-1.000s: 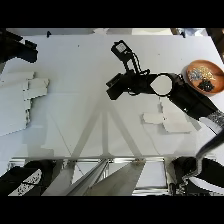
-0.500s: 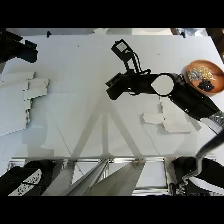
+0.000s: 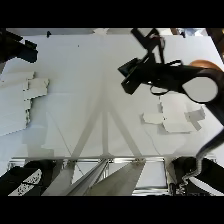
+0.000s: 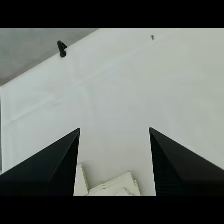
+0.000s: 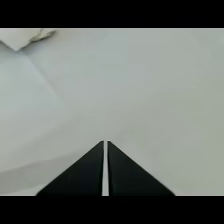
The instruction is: Fold the box and place the chain.
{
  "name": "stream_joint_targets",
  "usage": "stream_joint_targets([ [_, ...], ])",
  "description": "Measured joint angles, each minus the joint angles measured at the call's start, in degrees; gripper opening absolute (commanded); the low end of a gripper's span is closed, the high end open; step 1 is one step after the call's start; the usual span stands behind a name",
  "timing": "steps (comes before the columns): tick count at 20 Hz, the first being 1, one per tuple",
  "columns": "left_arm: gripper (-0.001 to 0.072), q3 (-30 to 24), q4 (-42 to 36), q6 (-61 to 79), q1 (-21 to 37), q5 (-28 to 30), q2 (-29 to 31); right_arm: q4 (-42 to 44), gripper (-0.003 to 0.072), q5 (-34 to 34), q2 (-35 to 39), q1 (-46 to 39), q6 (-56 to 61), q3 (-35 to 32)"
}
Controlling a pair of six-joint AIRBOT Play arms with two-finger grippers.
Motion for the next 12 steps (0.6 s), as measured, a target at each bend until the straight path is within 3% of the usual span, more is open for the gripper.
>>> stream_joint_targets([
  [2, 0.0471, 0.0, 0.0, 0.0, 0.0, 0.0, 0.0, -3.91, 0.0125, 2.14, 3.19, -3.41, 3.28, 0.07],
  [4, 0.0471, 0.0, 0.0, 0.0, 0.0, 0.0, 0.0, -7.96, 0.0259, 5.7, 6.01, -8.5, 6.29, 0.09],
  [10, 0.0471, 0.0, 0.0, 0.0, 0.0, 0.0, 0.0, -14.38, 0.0407, 18.21, 8.24, -30.23, 8.92, 0.11],
  [12, 0.0471, 0.0, 0.0, 0.0, -0.02, 0.0, 0.0, -15.1, 0.0419, 21.81, 7.21, -37.99, 7.32, 0.13],
])
